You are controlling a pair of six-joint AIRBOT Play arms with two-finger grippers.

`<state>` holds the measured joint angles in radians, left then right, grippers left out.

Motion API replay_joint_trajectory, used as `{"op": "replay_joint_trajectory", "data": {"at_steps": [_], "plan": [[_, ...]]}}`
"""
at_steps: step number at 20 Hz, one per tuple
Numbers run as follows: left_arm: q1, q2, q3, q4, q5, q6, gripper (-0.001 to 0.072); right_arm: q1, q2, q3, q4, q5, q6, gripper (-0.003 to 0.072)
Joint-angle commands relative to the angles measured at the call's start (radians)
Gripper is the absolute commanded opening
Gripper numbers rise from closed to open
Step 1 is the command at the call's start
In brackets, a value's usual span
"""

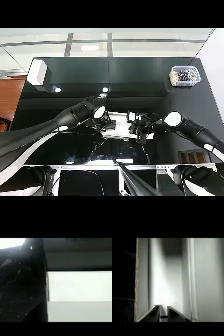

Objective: Fold the box and place the chain.

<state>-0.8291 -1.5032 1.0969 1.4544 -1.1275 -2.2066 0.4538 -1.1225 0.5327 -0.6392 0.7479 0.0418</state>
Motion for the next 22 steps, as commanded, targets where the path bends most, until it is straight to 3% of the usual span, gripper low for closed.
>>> {"op": "replay_joint_trajectory", "data": {"at_steps": [1,4,5,6,7,8,9,10,11,12,16,18,20,22], "plan": [[0.0,0.0,0.0,-0.001,0.002,0.0,0.0029,0.019,-0.023,0.0,0.063,-0.053,0.0,0.0112],[0.0,0.0,0.0,-0.001,0.002,0.0,0.0029,0.019,-0.024,0.0,0.064,-0.053,0.0,0.0116],[0.0,0.0,0.0,-0.001,0.002,0.0,0.0029,0.019,-0.024,0.0,0.064,-0.053,0.002,0.0287],[0.0,0.0,0.0,-0.001,0.002,0.0,0.0029,0.019,-0.024,0.0,0.063,-0.053,0.013,0.0323],[0.0,0.0,0.0,-0.001,0.002,0.0,0.0029,0.019,-0.024,0.0,0.063,-0.048,0.021,0.0138],[0.0,0.0,0.0,-0.001,0.001,0.0,0.0029,0.019,-0.024,0.0,0.064,-0.049,0.023,0.0168],[0.0,0.0,0.0,-0.001,0.001,0.0,0.0029,0.019,-0.024,0.0,0.066,-0.053,0.027,0.0349],[0.0,0.0,0.0,-0.001,0.001,0.0,0.0029,0.019,-0.024,0.0,0.065,-0.052,0.041,0.0331],[0.0,0.0,0.0,-0.001,0.001,0.0,0.0029,0.018,-0.024,0.001,0.059,-0.04,0.069,0.0009],[0.0,0.0,0.0,-0.001,0.001,0.0,0.0029,0.011,-0.024,0.001,0.06,-0.027,0.139,0.002],[0.0,0.0,0.0,-0.002,-0.007,0.0,0.0029,-0.119,0.037,0.009,-0.041,0.07,0.756,0.0019],[0.0,0.0,0.0,-0.001,-0.007,0.0,0.0029,-0.282,0.109,0.026,-0.175,0.223,1.01,0.002],[0.0,0.0,0.0,-0.001,-0.007,0.0,0.0029,-0.488,0.17,0.026,-0.299,0.365,1.142,0.002],[0.0,0.0,0.0,-0.001,-0.007,0.0,0.0029,-0.693,0.177,0.019,-0.39,0.432,1.224,0.002]]}}
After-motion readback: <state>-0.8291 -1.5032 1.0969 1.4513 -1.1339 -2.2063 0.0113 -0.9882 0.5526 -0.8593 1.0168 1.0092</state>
